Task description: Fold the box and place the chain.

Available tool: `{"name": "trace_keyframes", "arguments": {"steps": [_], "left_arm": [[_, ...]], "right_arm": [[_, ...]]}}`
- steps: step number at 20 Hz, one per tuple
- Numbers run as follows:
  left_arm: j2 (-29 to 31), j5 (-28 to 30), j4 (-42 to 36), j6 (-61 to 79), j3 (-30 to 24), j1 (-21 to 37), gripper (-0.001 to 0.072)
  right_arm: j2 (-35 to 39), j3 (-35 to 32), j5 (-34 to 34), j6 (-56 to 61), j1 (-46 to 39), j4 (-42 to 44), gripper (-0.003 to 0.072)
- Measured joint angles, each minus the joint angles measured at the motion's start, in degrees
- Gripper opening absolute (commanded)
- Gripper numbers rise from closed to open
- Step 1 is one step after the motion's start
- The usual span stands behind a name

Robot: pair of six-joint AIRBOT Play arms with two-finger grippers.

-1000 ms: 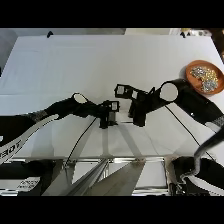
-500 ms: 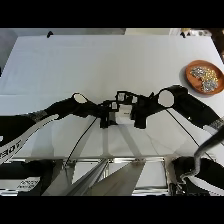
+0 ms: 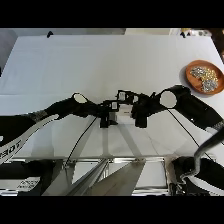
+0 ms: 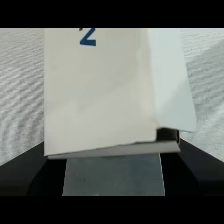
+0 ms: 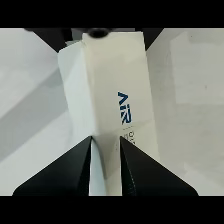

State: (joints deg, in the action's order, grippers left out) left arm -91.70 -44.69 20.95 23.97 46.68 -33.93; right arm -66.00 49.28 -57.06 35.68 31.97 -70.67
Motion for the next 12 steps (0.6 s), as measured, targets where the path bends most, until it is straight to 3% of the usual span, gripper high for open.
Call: {"name": "trace_keyframes", "arguments": {"steps": [12], "left_arm": [[0.00, -0.02, 0.02, -0.02, 0.00, 0.04, 0.0205]], "right_arm": [[-0.07, -0.15, 3.48, 0.44, 0.00, -0.04, 0.0177]]}}
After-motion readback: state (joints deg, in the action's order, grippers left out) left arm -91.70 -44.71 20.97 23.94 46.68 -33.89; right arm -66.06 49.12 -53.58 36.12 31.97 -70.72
